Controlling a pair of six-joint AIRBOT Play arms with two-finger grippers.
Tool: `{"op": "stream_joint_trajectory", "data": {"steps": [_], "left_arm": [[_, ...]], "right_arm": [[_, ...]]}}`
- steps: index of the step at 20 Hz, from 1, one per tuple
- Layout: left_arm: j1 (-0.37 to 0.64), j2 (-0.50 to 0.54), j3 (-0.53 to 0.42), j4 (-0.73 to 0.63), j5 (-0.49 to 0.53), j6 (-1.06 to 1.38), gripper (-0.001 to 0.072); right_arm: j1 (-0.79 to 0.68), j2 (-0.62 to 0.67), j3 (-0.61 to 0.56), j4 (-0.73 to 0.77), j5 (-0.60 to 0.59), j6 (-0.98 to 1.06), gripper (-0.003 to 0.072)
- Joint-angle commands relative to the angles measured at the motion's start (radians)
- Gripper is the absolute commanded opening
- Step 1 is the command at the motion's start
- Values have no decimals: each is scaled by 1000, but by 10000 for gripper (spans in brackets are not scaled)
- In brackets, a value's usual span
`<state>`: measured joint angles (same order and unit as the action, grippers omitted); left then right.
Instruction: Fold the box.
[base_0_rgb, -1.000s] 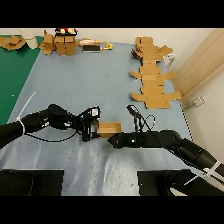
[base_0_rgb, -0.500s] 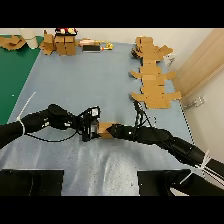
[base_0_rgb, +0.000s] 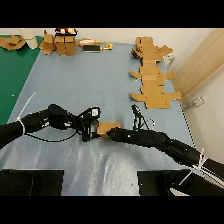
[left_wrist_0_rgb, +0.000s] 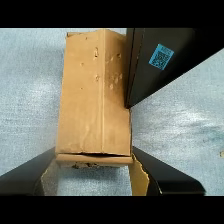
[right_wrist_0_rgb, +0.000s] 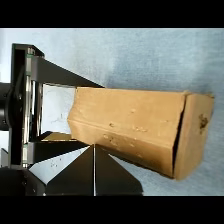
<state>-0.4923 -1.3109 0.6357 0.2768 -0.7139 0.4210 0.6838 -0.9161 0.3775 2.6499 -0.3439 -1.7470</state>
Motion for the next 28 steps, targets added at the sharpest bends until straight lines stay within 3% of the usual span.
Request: {"op": "stream_joint_trajectory", "data": {"steps": [1,14,17,19,23,28], "left_arm": [[0,0,1,0,0,0,541],[0,0,1,0,0,0,541],[0,0,1,0,0,0,541],[0,0,1,0,0,0,541],[0,0,1,0,0,0,541],[-1,0,1,0,0,0,541]], "right_arm": [[1,-1,-6,-2,4,-1,0],[1,-17,-11,-13,6,0,1],[-3,91,4,-45,-82,12,1],[-43,218,3,-206,-128,161,1],[-182,406,3,-702,-186,591,1],[-248,423,3,-745,-221,642,1]]}}
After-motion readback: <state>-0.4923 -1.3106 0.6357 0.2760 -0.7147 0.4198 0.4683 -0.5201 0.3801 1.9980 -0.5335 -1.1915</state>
